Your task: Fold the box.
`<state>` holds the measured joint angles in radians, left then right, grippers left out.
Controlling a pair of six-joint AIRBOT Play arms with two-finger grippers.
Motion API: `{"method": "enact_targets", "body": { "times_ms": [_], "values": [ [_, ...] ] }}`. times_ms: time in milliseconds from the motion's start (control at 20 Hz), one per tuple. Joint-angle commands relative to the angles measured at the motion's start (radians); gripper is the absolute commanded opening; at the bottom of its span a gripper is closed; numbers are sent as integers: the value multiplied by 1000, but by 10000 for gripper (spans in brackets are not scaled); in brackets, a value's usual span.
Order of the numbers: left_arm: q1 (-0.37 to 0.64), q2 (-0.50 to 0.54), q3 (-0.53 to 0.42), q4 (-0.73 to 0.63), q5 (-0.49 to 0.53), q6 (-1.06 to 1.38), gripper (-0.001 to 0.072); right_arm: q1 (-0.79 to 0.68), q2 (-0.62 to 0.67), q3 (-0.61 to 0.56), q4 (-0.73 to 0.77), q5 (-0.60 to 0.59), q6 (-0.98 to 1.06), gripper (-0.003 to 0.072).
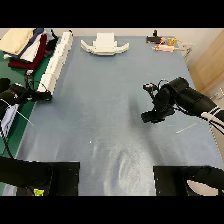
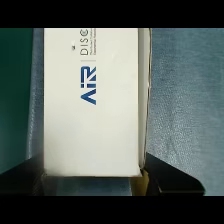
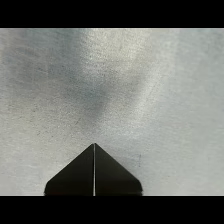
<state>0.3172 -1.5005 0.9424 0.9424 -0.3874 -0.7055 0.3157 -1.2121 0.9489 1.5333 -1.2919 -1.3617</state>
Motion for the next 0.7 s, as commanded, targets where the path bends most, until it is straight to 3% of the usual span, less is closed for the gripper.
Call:
{"method": "enact_targets", "body": {
  "times_ms": [0, 600, 650],
  "values": [
    [0, -8, 4, 0, 27, 1, 513, 0, 0, 1, 0, 0, 0, 6],
    [0, -8, 4, -3, 27, -2, 515, 0, 0, 1, 0, 0, 0, 6],
    [0, -8, 4, -4, 24, -2, 574, 0, 0, 1, 0, 0, 0, 6]
  ]
}}
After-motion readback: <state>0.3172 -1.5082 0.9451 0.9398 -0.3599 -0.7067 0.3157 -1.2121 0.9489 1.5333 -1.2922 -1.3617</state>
